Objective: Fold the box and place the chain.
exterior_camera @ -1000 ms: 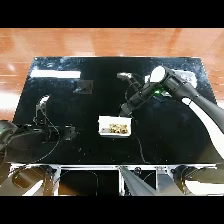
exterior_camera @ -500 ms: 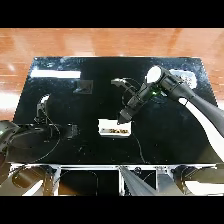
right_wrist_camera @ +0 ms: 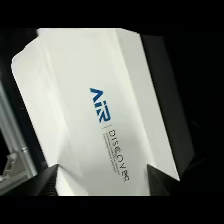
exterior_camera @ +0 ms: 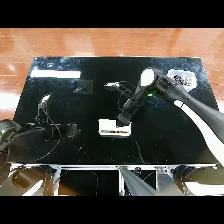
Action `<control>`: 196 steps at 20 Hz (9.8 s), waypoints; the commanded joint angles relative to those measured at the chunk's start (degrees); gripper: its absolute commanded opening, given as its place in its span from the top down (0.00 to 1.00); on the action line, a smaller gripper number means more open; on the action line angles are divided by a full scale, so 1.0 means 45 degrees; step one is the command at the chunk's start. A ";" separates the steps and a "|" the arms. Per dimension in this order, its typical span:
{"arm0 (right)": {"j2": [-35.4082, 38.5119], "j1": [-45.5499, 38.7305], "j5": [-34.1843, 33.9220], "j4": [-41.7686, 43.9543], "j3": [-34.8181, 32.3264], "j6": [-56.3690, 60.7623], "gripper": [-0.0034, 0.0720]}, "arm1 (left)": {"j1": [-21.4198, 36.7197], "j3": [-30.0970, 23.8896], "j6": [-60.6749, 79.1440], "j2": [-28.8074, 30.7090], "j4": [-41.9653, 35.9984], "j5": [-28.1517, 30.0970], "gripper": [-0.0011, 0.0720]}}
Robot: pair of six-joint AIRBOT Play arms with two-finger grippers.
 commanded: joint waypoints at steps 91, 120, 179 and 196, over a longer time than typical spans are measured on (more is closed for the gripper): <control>0.1579 -0.0559 -0.1044 -0.2603 -0.0170 0.3415 0.87 | -0.0024 0.0364 0.4517 -0.0709 -0.1049 -0.1690 0.29; 0.4575 -0.6518 -0.0257 -0.4328 -0.3415 0.5319 0.91 | -0.1962 0.6105 2.0856 -0.8859 -0.1792 0.0801 0.13; 0.4575 -0.6518 -0.0695 -0.4386 -0.3419 0.5299 0.91 | -0.2764 0.6037 1.8039 -1.0122 -0.1375 0.0719 0.81; 0.4575 -0.6518 -0.0894 -0.4391 -0.3419 0.5207 0.91 | 0.5542 0.7796 1.7165 -0.9870 -0.0865 -0.0636 0.81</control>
